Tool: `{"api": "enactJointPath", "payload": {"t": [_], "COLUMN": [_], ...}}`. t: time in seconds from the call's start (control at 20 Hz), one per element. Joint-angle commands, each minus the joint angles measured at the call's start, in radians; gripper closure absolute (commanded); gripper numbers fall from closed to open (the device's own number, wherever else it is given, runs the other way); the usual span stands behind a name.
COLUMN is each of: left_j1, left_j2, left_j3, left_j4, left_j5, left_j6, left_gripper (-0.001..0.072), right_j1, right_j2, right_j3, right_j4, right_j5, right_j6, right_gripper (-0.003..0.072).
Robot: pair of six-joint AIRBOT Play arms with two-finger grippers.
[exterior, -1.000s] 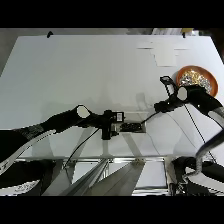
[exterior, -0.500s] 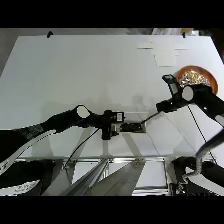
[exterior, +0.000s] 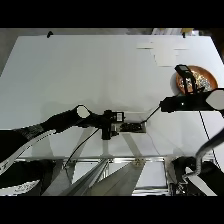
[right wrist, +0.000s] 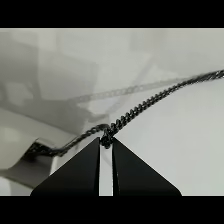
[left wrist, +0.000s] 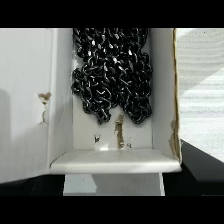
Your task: Fold the box and place the chain.
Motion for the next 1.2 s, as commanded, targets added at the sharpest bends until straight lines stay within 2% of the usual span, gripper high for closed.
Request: {"api": "enactJointPath", "payload": {"t": [0.0, 0.2, 0.45, 0.65, 0.9, 1.15], "left_j1": [0.001, 0.001, 0.001, 0.001, 0.001, 0.001], "left_j2": [0.0, 0.0, 0.0, 0.0, 0.0, 0.0], "left_j3": [0.0, 0.0, 0.0, 0.0, 0.0, 0.0], "left_j4": [0.0, 0.0, 0.0, 0.0, 0.0, 0.0], "left_j5": [0.0, 0.0, 0.0, 0.0, 0.0, 0.0], "left_j6": [0.0, 0.0, 0.0, 0.0, 0.0, 0.0], "left_gripper": [0.05, 0.05, 0.05, 0.05, 0.05, 0.05], "right_j1": [0.001, 0.001, 0.071, 0.158, 0.247, 0.262], "right_j2": [0.117, 0.206, 0.233, 0.233, 0.232, 0.23], "right_j3": [0.0, 0.0, 0.0, 0.0, 0.0, 0.0], "right_j4": [0.058, 0.164, 0.274, 0.343, 0.504, 0.535], "right_j5": [0.069, 0.133, 0.174, 0.076, -0.026, -0.112], "right_j6": [-0.01, -0.061, -0.116, -0.139, -0.24, -0.241], "right_gripper": [0.0671, 0.0671, 0.0671, 0.0671, 0.0671, 0.0672]}}
